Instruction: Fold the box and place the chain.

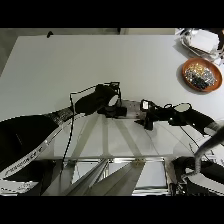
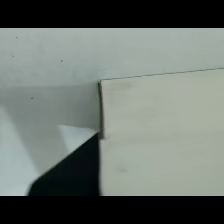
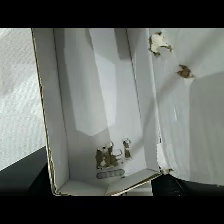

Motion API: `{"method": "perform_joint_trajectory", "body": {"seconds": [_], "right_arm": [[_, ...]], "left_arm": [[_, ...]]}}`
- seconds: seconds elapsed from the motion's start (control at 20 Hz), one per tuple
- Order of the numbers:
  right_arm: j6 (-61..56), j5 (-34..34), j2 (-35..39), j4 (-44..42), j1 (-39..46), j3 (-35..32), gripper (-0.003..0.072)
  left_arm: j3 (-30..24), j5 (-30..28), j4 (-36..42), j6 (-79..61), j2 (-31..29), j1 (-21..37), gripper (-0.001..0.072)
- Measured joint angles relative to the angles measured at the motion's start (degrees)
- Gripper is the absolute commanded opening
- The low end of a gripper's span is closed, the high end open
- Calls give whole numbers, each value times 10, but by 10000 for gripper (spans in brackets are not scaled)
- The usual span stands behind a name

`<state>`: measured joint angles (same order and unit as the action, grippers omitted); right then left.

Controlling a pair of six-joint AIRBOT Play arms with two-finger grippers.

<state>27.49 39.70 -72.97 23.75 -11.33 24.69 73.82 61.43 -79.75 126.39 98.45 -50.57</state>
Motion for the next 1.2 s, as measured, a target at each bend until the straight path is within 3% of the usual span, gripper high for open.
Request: {"method": "perform_joint_trajectory", "body": {"seconds": [0.4,0.5,0.65,0.85,1.05,1.2], "right_arm": [[0,-1,0,0,0,0,342],[0,-1,0,0,0,0,342],[0,-1,0,0,0,0,342],[0,0,0,0,0,0,342],[0,0,0,0,0,0,342],[0,0,0,0,0,0,342]], "left_arm": [[-1,34,8,-18,-57,62,403],[-2,56,11,-73,-79,87,708],[-21,70,7,-293,-127,125,695],[-110,32,55,-731,-193,173,694],[-203,-14,213,-1179,-196,227,698],[-230,-54,334,-1364,-166,244,705]]}}
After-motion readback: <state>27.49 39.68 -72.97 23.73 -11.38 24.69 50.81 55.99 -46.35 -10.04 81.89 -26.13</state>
